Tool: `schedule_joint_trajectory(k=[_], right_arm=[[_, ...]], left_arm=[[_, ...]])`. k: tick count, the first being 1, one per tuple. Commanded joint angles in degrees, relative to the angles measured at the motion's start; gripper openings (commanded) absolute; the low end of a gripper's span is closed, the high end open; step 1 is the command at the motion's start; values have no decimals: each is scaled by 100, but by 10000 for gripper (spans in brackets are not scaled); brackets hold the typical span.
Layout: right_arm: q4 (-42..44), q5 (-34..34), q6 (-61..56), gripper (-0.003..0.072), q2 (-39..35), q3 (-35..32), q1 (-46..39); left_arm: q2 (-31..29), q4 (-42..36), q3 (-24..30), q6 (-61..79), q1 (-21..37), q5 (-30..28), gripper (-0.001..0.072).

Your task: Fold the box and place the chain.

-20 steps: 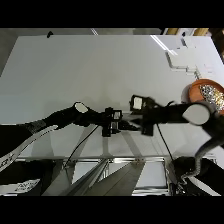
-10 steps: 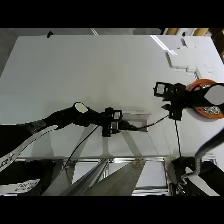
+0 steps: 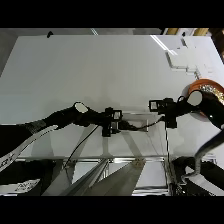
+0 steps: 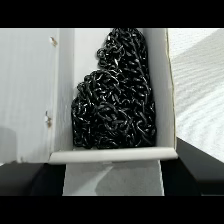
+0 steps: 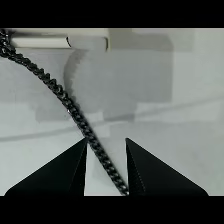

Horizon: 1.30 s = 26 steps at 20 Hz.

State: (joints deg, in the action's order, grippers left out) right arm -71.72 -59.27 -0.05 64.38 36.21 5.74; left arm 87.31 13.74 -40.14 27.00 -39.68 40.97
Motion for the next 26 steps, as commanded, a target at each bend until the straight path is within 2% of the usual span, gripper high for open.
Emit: schedule_joint_trajectory(k=[1, 9, 10, 12, 13, 16, 19, 22, 26], right_arm=[[61, 83, 208, 235, 358, -33, -9], [59, 267, 212, 223, 509, -256, -9], [59, 286, 212, 192, 509, -278, -9], [59, 275, 208, 40, 505, -278, -9], [59, 271, 205, 16, 481, -278, -9], [59, 181, 205, 16, 105, -278, -9], [181, -31, 155, 16, -647, -278, -9], [994, -365, 157, 16, -1460, -278, -7], [2758, -826, 146, 16, -2135, -278, 396]], left_arm=[[0, 0, 0, 0, -4, 0, 273], [0, 2, 0, 2, -4, 0, 273], [0, 2, 0, 2, -4, 0, 273], [0, 2, 0, 0, -4, 0, 273], [0, 2, 0, 2, -4, 0, 273], [0, 2, 0, 2, -4, -2, 273], [0, 2, 0, 2, -4, 0, 273], [0, 7, 0, 2, -4, 0, 273], [0, 2, 0, 2, -4, 0, 273]])
